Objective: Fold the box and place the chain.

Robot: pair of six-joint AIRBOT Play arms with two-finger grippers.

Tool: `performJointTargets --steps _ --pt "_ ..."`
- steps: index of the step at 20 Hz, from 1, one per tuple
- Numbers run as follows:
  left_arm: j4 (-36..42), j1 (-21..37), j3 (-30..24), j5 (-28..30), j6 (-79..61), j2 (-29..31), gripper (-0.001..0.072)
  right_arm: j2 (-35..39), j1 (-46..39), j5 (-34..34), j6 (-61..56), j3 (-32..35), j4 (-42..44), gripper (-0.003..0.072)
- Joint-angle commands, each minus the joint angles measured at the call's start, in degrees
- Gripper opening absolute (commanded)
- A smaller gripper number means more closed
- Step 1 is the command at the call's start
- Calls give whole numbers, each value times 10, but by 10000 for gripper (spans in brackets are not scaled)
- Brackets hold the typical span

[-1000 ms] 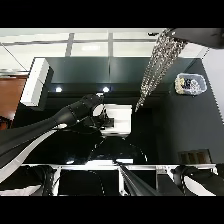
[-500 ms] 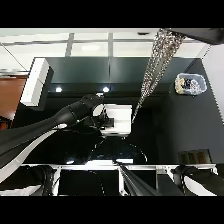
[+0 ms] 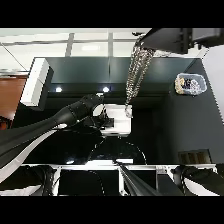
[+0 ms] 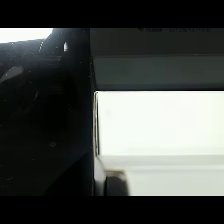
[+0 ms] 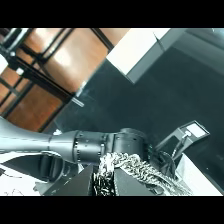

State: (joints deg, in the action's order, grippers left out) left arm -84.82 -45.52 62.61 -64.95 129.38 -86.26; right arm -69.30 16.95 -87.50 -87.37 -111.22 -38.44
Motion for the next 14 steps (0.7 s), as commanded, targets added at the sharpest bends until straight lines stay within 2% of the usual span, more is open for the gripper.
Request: performJointTargets --steps 1,5,7,10,14 --pt "0 0 0 0 0 0 27 -11 7 -5 0 6 -13 8" --pt "0 0 0 0 0 0 27 -12 7 -19 0 52 -28 8" --pt "0 0 0 0 0 0 27 -12 26 -20 0 91 -62 8" --pt "0 0 0 0 0 0 27 -12 70 -5 0 173 -137 8" --pt "0 0 0 0 0 0 27 -12 80 43 -1 277 -152 8"
